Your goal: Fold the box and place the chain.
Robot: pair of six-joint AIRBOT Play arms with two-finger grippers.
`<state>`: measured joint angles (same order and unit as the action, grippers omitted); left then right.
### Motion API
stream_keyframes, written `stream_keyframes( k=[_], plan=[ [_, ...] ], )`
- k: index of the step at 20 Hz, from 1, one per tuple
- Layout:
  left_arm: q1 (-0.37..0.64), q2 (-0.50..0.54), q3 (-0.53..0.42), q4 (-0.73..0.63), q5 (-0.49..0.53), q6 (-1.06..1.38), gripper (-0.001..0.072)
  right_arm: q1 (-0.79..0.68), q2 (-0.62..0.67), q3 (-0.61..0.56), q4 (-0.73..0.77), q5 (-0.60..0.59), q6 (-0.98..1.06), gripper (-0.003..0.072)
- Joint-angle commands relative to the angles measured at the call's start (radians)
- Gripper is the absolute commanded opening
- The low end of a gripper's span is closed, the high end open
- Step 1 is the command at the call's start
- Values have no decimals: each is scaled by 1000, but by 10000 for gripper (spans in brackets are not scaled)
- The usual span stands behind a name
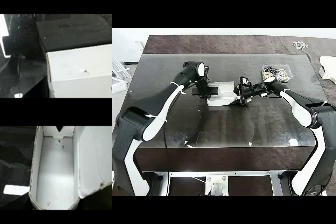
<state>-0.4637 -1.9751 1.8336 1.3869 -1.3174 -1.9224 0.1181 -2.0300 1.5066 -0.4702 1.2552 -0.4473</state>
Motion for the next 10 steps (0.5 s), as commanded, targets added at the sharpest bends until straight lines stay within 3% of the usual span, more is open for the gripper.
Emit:
stream_keyframes(
  k=[1,2,3,4,5,10],
  plan=[
    [-1,-4,-1,-3,0,12,22,1,-1,0,-2,-5,-2,516],
    [-1,-2,-1,-3,1,13,23,1,-1,0,-2,-5,-2,516],
    [-1,-2,11,-3,-4,19,179,1,-1,0,-2,-5,-2,516],
    [0,-1,23,-3,-11,21,514,1,-1,0,-2,-5,-2,516],
    [0,0,39,0,-27,42,592,1,-1,0,-2,-5,-2,516],
    [29,15,119,-11,-179,145,593,1,-1,0,-2,-5,-2,516]
  ],
)
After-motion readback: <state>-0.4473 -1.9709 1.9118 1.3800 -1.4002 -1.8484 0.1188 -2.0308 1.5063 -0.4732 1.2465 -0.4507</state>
